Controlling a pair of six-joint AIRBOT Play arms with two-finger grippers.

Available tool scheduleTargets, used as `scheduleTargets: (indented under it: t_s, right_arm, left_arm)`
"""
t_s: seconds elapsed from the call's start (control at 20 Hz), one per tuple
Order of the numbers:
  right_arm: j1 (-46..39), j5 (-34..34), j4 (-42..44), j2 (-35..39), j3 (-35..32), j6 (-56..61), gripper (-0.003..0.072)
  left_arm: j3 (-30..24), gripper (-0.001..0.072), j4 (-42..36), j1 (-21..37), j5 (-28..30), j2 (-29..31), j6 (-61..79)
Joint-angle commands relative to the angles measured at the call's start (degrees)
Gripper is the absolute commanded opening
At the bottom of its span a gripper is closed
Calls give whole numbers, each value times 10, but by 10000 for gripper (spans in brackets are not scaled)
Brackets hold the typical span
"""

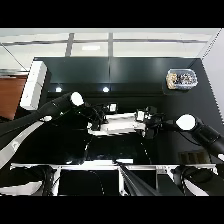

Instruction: Fold the box and place the chain.

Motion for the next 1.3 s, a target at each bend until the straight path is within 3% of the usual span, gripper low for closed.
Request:
scheduleTargets:
  t_s: [0.0,0.6,1.05,1.15,1.25]
  right_arm:
    - [-3,16,53,-2,2,-24,707]
    - [-3,51,116,-111,2,-158,707]
    - [-4,50,116,-119,2,-169,704]
    - [-4,50,116,-119,2,-169,597]
    - [-4,50,124,-122,2,-169,598]
  left_arm:
    - [0,25,13,0,1,0,0]
    - [1,26,9,0,-4,0,-2]
    - [1,26,9,0,-4,0,-2]
    - [1,26,9,0,-4,0,-2]
    - [1,26,9,0,-4,0,-2]
